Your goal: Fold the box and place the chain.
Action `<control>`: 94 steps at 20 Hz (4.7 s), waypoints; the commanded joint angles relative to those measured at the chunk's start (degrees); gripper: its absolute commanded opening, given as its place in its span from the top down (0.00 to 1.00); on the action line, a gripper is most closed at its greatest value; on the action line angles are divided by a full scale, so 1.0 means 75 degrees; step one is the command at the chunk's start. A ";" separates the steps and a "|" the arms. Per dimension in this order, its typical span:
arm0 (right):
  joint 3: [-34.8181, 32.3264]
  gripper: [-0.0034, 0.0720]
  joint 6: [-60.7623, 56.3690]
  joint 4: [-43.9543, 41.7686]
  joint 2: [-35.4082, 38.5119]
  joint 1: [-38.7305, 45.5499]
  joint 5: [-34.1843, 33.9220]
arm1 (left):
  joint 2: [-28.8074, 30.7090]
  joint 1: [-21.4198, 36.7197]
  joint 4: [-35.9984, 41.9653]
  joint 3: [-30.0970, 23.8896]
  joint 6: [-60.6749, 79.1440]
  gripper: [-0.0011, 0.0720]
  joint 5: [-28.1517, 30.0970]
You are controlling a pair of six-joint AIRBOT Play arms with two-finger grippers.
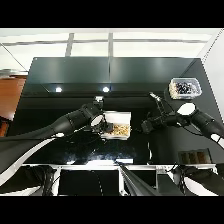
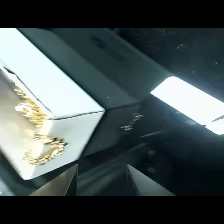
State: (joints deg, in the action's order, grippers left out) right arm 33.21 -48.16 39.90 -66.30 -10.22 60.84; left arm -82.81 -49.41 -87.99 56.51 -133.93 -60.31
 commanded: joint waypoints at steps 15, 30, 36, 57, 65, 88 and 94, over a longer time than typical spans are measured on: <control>-0.0006 0.45 0.0356 -0.2317 -0.1399 0.0554 0.1195 | 0.0000 0.0003 -0.0003 -0.0003 0.0000 0.94 0.0041; -0.0006 0.55 0.0411 -0.2334 -0.1402 0.0533 0.1151 | 0.0000 0.0003 -0.0006 -0.0003 0.0000 0.94 0.0050; -0.0003 0.55 0.0583 -0.2611 -0.1402 0.0536 0.1384 | 0.0000 0.0003 -0.0003 -0.0003 0.0000 0.94 0.0047; 0.0050 0.92 0.0714 -0.3005 -0.1046 0.0539 0.2226 | 0.0000 0.0003 0.0000 -0.0003 0.0000 0.94 0.0163; 0.1457 0.14 -0.0152 -0.1932 0.0519 0.1029 0.2454 | 0.0009 0.0090 0.0023 -0.0003 -0.0003 0.94 0.0187; 0.1932 0.14 -0.0472 0.0274 0.1026 0.1107 0.2165 | 0.2588 0.1614 -0.0466 -0.0026 0.3995 0.37 -0.1976; 0.1932 0.14 -0.0536 0.0318 0.1026 0.1107 0.2110 | 0.3331 0.5767 0.3404 -0.0221 0.9626 0.37 -0.2480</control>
State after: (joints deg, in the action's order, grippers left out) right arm 47.66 -51.70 42.04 -58.65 -1.91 76.97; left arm -59.75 -19.46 -82.11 55.75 -89.58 -75.88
